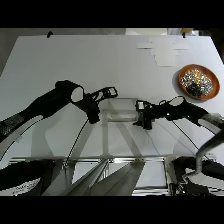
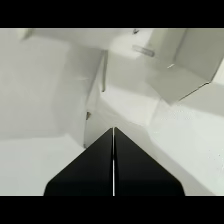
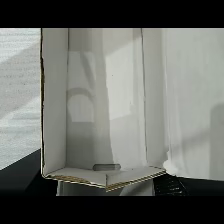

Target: Fold the box and place the chain.

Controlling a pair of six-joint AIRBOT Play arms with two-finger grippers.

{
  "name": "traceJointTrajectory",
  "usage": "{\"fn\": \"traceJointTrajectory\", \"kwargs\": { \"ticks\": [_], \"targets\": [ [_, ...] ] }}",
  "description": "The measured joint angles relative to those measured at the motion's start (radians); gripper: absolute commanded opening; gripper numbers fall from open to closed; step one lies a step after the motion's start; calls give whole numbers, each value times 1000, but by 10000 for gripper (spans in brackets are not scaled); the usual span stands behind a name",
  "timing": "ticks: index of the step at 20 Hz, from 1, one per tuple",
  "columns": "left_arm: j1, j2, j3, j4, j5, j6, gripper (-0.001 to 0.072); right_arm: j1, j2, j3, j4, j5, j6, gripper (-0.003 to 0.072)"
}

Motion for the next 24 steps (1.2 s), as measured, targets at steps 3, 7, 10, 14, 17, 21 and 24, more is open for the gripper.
{"fn": "traceJointTrajectory", "kwargs": {
  "ticks": [3,7,10,14,17,21,24],
  "targets": [
    [16,5,-3,-4,-22,47,120,0,0,0,0,0,0,297],
    [56,13,-55,-66,-30,238,446,0,0,0,0,-1,0,297],
    [91,28,-117,-141,3,450,565,0,0,0,0,-1,0,297],
    [128,37,-162,-252,112,679,650,0,0,0,1,-1,0,297],
    [142,39,-179,-337,196,844,650,0,0,0,4,-5,2,297],
    [148,38,-196,-396,243,1001,650,0,0,0,3,-6,2,297],
    [153,47,-204,-412,232,1055,646,0,0,0,0,-2,0,297]
  ]
}}
